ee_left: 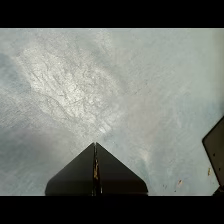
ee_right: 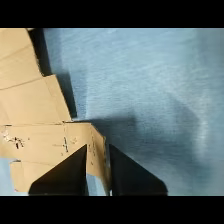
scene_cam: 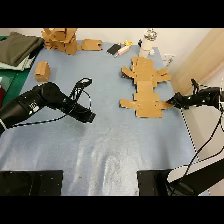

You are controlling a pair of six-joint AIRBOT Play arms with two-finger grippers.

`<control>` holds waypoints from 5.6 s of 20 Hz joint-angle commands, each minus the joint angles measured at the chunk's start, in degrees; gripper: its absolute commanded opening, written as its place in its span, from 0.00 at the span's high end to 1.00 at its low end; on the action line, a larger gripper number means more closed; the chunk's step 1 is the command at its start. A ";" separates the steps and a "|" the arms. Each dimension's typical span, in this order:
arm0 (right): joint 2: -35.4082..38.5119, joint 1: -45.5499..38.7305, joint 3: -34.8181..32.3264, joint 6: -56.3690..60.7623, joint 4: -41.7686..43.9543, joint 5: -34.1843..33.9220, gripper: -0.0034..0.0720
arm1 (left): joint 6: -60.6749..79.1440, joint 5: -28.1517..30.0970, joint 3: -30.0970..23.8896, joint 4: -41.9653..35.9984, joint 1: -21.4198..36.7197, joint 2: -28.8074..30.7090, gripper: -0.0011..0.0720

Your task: Fold the box.

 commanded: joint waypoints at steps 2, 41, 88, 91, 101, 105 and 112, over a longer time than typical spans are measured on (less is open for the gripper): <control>-0.13 2.12 1.33 -0.42 0.28 -2.27 0.80 | 0.02 -1.27 -0.02 -0.20 0.04 0.02 0.97; 17.75 30.14 -24.28 3.89 4.13 -4.39 0.95 | 4.98 -16.48 0.15 -0.55 9.42 -0.24 0.34; 42.47 43.39 -38.01 14.75 -13.35 13.84 0.44 | 46.05 -19.89 4.46 -37.00 15.58 -22.08 0.97; 42.49 40.76 -29.51 18.84 -16.72 7.89 0.44 | 50.12 -11.50 4.44 -33.83 11.72 -17.73 0.97; 45.70 43.41 -29.94 28.22 -14.95 2.99 0.95 | 72.63 -1.01 0.48 -41.18 2.93 -14.78 0.97; 49.66 48.57 -36.33 30.67 -15.02 9.57 0.95 | 88.98 3.56 -8.76 -51.91 2.86 -10.23 0.97; 50.05 56.28 -43.04 44.52 -24.90 10.34 0.95 | 93.98 6.93 -13.07 -51.12 1.90 -9.27 0.97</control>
